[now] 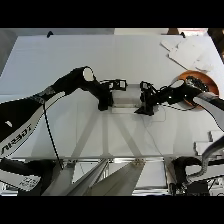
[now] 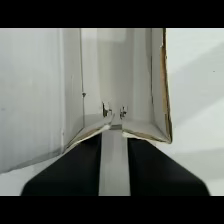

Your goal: Fold the box and place the chain.

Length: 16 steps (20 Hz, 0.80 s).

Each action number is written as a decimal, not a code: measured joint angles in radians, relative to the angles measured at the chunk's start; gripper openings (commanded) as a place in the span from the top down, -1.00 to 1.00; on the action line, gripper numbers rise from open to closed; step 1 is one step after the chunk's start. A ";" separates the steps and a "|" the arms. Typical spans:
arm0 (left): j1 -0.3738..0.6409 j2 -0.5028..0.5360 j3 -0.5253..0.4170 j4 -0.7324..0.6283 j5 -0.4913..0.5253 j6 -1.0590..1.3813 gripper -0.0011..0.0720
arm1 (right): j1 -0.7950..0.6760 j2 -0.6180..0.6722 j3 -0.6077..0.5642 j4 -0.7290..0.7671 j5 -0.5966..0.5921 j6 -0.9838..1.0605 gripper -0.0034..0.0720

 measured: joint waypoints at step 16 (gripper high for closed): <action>-0.002 0.032 0.000 0.047 -0.057 -0.033 0.96 | 0.000 0.000 0.000 0.000 0.000 0.001 -0.42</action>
